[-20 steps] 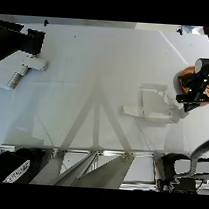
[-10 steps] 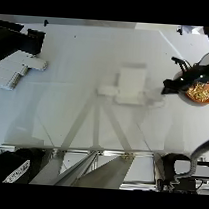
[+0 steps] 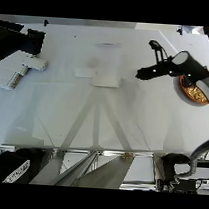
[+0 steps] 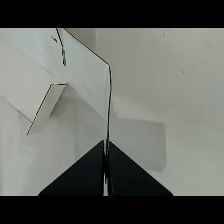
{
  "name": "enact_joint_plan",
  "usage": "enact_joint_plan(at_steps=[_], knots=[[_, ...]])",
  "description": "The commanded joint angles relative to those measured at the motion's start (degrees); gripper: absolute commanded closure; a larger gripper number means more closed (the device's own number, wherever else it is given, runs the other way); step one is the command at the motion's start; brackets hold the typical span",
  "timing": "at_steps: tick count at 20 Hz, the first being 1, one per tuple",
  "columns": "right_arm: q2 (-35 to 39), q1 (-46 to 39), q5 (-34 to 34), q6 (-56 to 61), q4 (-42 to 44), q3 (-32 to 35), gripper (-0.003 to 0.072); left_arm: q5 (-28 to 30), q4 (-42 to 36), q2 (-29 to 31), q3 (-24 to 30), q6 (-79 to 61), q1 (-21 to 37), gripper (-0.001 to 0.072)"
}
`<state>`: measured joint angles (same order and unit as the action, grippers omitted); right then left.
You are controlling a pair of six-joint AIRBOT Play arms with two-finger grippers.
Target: Fold the box and place the chain.
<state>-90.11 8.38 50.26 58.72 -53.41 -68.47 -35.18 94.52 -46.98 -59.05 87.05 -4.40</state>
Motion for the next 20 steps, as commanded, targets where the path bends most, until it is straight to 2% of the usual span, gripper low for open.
enact_joint_plan(at_steps=[1, 9, 20], knots=[[-2.2, 3.3, -4.3, -0.7, 1.0, 0.0, 0.0677, 0.0, 0.0, 0.0, 0.0, 0.0, 0.0, 0.0013], [-2.4, -1.7, 0.3, -0.3, -0.9, 0.0, 0.0677, 0.0, 0.0, 0.0, 0.0, 0.0, 0.0, 0.0013], [-2.4, -2.4, 0.9, -0.3, -0.8, 0.0, 0.0676, 0.0, 0.0, 0.0, 0.0, 0.0, 0.0, 0.0013]])
